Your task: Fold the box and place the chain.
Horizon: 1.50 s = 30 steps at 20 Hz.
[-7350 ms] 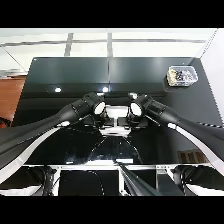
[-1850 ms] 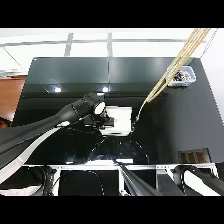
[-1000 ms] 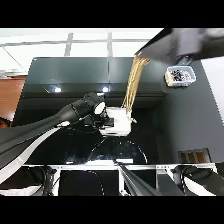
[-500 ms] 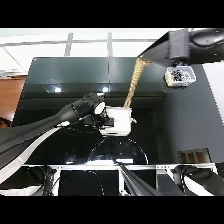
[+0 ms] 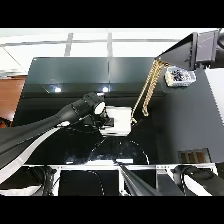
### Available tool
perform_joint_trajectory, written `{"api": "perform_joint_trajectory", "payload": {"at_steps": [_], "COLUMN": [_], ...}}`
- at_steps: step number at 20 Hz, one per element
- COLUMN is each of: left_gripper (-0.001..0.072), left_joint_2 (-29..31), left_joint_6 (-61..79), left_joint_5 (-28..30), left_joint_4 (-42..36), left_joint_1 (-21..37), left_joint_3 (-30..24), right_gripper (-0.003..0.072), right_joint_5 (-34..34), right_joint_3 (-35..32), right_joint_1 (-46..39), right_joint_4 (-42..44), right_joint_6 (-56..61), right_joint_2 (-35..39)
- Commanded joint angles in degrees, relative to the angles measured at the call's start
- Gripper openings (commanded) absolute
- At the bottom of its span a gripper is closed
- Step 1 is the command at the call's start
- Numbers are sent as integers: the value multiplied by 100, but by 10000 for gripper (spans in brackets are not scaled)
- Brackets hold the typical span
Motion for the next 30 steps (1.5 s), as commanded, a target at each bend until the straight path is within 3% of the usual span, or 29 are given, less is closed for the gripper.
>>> {"api": "perform_joint_trajectory", "payload": {"at_steps": [1, 5, 10, 14, 18, 24, 30], "left_gripper": [30, 30, 30, 30, 30, 30, 30], "left_joint_2": [-4, -4, -4, -4, -4, -4, -4], "left_joint_6": [2, 2, 2, 2, 2, 2, 2], "left_joint_5": [0, 0, 2, 0, 2, 0, 0], "left_joint_4": [2, 2, 2, 2, 2, 2, 2], "left_joint_1": [-2, -2, -2, -2, -2, -2, -2], "left_joint_3": [4, 4, 4, 4, 4, 4, 4], "right_gripper": [16, 15, 15, 16, 16, 16, 16], "right_joint_5": [26, -177, -240, -160, -203, -1097, -1154], "right_joint_3": [0, 0, -2, -92, -761, -1937, -2017], "right_joint_1": [-17, -17, -11, 229, 765, 1322, 1344], "right_joint_4": [452, 1355, 1427, 922, -205, -114, -105], "right_joint_6": [-17, -282, -306, -236, 258, 258, 221], "right_joint_2": [17, 15, 15, 15, 15, 15, 17]}}
